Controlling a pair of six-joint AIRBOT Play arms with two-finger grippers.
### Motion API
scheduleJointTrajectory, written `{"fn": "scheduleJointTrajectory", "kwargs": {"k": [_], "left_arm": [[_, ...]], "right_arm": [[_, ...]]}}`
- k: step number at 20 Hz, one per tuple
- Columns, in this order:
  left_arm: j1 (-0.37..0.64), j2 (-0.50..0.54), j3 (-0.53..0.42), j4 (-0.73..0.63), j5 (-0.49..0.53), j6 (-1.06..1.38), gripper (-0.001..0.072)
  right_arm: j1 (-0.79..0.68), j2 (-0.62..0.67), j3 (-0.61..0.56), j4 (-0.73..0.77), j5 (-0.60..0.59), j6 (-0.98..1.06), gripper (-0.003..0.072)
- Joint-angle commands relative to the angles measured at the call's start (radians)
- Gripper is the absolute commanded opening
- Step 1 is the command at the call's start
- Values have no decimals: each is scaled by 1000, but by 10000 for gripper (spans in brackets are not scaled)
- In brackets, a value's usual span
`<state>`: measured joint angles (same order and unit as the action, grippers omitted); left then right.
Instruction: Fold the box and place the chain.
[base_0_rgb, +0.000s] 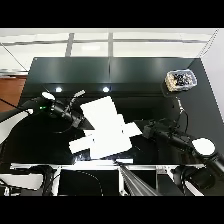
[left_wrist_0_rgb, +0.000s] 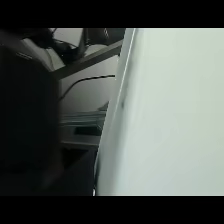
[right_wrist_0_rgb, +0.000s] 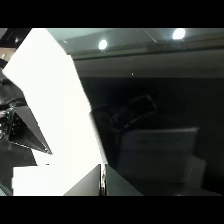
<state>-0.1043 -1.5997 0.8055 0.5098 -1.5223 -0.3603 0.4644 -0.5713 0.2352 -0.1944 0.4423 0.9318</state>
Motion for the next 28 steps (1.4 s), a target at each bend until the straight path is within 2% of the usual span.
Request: {"fn": "scheduleJointTrajectory", "kwargs": {"k": [1, 2, 3, 5, 7, 9, 11, 12, 15, 17, 21, 25, 28], "left_arm": [[0, -1, 1, 2, -26, 44, 28], [0, 0, 2, 2, -32, 46, 27], [0, 4, 1, 3, -32, 46, 26], [0, 28, 1, 8, -29, 46, 24], [-3, 70, 1, 14, 4, 53, 22], [-26, 151, -1, 62, 94, 116, 21], [-80, 255, -5, 104, 215, 173, 22], [-109, 300, -23, 103, 284, 236, 22], [-211, 375, -100, 111, 504, 448, 22], [-267, 385, -134, 110, 607, 491, 25], [-295, 336, -144, 112, 570, 573, 26], [-294, 315, -144, 151, 628, 599, 26], [-294, 291, -144, 159, 607, 584, 26]], "right_arm": [[0, 1, -1, 0, 10, 6, 46], [-4, 1, -1, 0, 8, 33, 380], [-21, 2, 1, -1, 8, 61, 683], [-109, 2, 38, -106, 95, 60, 690], [-222, 2, 127, -306, 257, 60, 690], [-318, 2, 243, -593, 424, 59, 690], [-347, 2, 314, -819, 509, 41, 690], [-341, 2, 318, -873, 528, 21, 690], [-287, -6, 303, -914, 555, -56, 689], [-234, -6, 283, -915, 540, -82, 690], [-101, -6, 222, -915, 451, -102, 690], [19, -16, 153, -918, 334, -153, 690], [91, -48, 121, -918, 293, -198, 690]]}}
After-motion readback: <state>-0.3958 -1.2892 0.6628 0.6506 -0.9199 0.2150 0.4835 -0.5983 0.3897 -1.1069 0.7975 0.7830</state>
